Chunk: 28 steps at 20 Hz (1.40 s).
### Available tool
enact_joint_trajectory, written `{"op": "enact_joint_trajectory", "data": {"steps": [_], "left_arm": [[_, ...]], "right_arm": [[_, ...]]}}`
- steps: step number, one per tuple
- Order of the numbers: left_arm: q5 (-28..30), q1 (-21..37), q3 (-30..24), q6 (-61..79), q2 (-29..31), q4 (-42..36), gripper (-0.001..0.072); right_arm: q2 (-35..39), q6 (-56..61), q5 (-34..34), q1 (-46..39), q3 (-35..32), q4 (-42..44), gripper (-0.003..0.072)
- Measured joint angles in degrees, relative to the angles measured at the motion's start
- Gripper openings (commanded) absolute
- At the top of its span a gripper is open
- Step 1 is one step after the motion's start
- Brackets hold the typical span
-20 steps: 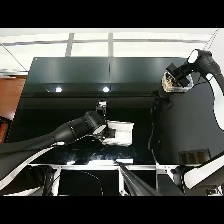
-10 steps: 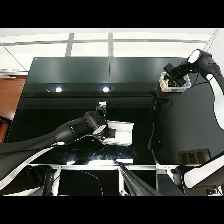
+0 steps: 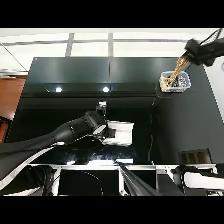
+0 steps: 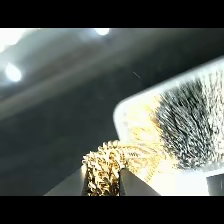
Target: Fold the box and place the chain.
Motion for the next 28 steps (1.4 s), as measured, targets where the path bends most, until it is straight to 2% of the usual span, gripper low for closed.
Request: {"op": "enact_joint_trajectory", "data": {"steps": [5,9,13,17,22,28], "left_arm": [[0.02,0.0,0.0,0.0,0.0,0.0,0.0031],[0.02,0.07,0.0,-0.04,0.0,-0.02,0.0029],[-0.13,0.74,0.0,-1.77,0.0,-0.02,0.0029],[-0.26,1.36,0.0,-2.78,0.0,-0.28,0.0029],[-0.44,1.55,0.0,-3.15,0.0,0.07,0.0029],[-0.46,1.57,0.0,-3.1,0.0,0.57,0.0029]], "right_arm": [[11.15,-7.76,-0.09,-0.33,0.0,5.18,0.0008],[17.29,-12.22,0.72,-0.39,0.0,8.46,0.0008],[21.9,-15.58,4.74,0.5,0.0,10.49,0.0009],[26.62,-17.86,11.5,5.33,-0.87,10.34,0.0009],[33.48,-18.32,19.06,12.7,-7.89,7.5,0.0009],[35.85,-17.81,22.21,21.7,-15.67,14.51,0.0008]]}}
